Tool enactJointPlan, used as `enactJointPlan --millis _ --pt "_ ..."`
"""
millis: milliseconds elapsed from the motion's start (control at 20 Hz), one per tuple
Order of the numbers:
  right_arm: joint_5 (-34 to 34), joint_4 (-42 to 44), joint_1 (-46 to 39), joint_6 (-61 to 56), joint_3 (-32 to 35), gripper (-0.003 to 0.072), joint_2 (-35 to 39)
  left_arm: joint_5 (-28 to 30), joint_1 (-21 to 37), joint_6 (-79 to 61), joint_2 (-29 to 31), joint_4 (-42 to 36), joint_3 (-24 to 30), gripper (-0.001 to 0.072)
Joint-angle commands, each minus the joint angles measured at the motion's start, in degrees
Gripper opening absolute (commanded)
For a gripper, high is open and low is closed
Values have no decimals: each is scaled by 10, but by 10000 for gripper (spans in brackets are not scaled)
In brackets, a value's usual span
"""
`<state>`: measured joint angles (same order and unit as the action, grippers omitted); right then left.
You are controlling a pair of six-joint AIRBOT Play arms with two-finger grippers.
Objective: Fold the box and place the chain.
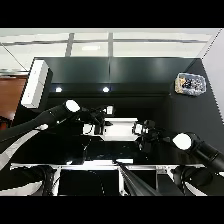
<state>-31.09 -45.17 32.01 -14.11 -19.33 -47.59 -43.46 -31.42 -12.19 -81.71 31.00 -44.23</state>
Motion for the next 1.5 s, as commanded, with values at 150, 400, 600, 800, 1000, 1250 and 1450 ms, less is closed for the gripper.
enactJointPlan --millis 150,400,600,800,1000,1250,1450 --pt "-73 -79 -28 -4 -72 710 1 -1 0 0 0 0 0 28" --pt "-54 -37 -51 16 -72 710 -21 -1 0 0 0 -1 0 28" --pt "-53 -32 -57 49 -72 709 -46 -1 0 0 0 -2 0 28" --pt "-115 -110 -125 -20 -72 709 -46 -1 0 0 0 -2 0 28" --pt "-218 -52 -118 -20 -46 709 -46 -1 0 0 0 -2 0 28" --pt "-73 77 -38 -18 -5 709 -47 -1 0 0 0 -2 0 28" --pt "1 80 -22 -17 -24 710 -44 -1 0 0 0 -2 0 28"
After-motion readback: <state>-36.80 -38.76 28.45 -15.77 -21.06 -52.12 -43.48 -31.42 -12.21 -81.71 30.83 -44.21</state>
